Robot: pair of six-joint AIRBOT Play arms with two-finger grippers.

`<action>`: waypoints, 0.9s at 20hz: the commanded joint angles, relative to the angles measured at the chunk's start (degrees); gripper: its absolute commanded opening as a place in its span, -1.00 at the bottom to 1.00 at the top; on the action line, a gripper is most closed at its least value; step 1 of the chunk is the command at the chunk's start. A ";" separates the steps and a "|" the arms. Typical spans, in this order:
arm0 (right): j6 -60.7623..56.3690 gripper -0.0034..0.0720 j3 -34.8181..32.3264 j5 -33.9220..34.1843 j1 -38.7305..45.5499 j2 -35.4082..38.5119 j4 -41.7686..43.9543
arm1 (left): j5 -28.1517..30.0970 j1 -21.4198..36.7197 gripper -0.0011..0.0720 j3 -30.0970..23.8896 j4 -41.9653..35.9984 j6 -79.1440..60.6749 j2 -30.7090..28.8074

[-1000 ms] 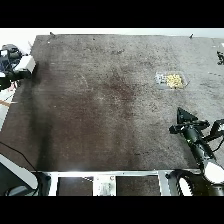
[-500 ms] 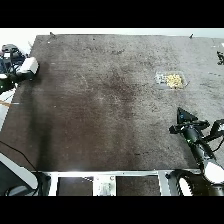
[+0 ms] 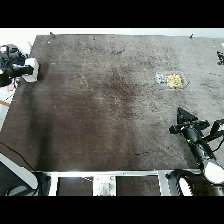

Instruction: Fold the box and place the chain.

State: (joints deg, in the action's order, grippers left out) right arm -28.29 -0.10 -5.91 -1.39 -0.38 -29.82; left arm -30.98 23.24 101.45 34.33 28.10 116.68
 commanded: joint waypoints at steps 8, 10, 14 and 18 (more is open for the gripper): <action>0.00 -0.89 -0.02 -0.02 0.00 0.02 0.00 | -16.11 0.20 -0.94 18.14 -0.17 7.37 -7.21; 0.00 -0.89 -0.02 -0.02 0.02 0.02 0.00 | -16.44 0.11 -0.96 15.93 -0.04 7.39 -11.69; 0.00 -0.89 -0.02 -0.02 0.02 0.02 0.00 | -16.00 0.00 -0.96 7.67 -0.11 4.22 -21.75; 0.00 -0.89 -0.02 0.07 0.02 0.04 0.00 | -9.92 -1.79 -0.96 -7.76 -2.82 -4.22 -35.85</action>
State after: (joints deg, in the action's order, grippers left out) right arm -28.29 -0.10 -5.91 -1.39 -0.38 -29.85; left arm -45.04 22.48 103.00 33.47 29.36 89.69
